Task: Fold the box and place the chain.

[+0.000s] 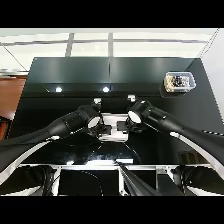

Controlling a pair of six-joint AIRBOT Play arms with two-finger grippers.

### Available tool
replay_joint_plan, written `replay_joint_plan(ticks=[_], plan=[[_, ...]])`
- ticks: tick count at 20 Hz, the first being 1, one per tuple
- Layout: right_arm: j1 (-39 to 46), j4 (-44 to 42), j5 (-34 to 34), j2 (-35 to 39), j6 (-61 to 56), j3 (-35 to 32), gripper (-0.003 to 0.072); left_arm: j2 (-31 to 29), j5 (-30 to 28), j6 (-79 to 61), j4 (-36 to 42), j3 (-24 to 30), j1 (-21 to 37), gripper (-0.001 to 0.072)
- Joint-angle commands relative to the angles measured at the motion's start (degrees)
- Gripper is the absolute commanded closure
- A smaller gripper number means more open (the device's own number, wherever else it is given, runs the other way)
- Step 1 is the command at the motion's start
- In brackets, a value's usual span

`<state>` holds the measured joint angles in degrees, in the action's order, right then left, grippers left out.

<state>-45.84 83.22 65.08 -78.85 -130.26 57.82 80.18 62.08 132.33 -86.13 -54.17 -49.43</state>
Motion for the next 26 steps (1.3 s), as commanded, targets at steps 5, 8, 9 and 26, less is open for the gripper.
replay_joint_plan(ticks=[5,8,9,26], plan=[[0.50,11.21,8.79,20.46,10.10,0.37,0.0299,-0.04,-0.13,0.09,0.04,-0.04,0.00,0.0683],[3.52,36.57,19.93,26.69,9.18,-1.16,0.0300,-0.04,-0.13,0.09,0.07,-0.04,-0.02,0.0683],[6.88,41.88,21.73,26.77,9.27,-2.49,0.0300,-0.04,-0.11,0.09,0.07,-0.04,0.00,0.0683],[55.17,-6.88,-7.98,-9.60,4.94,21.11,0.0036,-0.04,-0.04,0.09,0.07,-0.04,0.00,0.0683]])
